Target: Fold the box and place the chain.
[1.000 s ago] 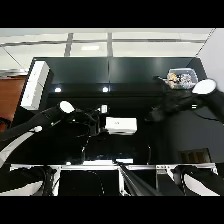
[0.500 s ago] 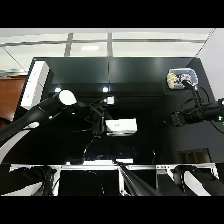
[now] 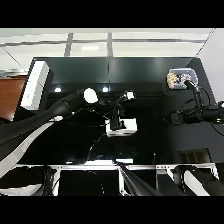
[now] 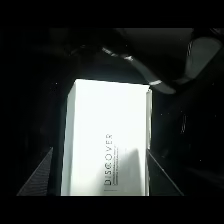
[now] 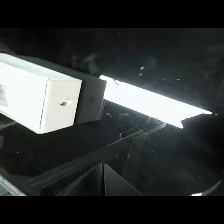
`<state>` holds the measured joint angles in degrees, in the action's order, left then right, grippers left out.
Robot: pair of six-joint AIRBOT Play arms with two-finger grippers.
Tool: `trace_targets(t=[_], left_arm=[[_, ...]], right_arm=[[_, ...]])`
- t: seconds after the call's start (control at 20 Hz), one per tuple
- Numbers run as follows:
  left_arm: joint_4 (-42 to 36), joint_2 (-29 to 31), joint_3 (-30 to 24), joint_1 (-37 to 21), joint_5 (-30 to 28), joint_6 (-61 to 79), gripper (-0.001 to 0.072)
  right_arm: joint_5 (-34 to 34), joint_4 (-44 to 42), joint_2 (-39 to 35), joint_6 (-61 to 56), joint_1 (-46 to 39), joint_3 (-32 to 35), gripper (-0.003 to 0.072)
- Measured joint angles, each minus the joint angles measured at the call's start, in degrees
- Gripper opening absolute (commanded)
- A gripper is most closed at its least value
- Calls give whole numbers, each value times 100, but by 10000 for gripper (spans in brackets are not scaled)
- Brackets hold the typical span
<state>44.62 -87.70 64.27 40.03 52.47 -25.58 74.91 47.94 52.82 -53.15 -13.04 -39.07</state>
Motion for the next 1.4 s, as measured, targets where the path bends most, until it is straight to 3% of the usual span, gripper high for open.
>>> trace_targets(t=[0.55,0.95,1.0,1.1,1.15,1.4], left_arm=[[431,-138,57,323,258,-286,714],[962,-302,57,636,-131,-299,713],[1047,-339,57,695,-234,-299,688],[1274,-367,57,809,-398,-330,402],[1419,-350,59,844,-431,-409,359],[2396,133,31,538,26,-1453,355]], right_arm=[[-155,-11,0,20,-2,7,10],[-199,-13,0,20,-2,7,10],[-201,-13,0,20,-2,7,10],[-205,-13,0,17,-2,7,10],[-205,-13,0,15,-2,4,11],[-188,-13,0,-46,-4,7,11]])
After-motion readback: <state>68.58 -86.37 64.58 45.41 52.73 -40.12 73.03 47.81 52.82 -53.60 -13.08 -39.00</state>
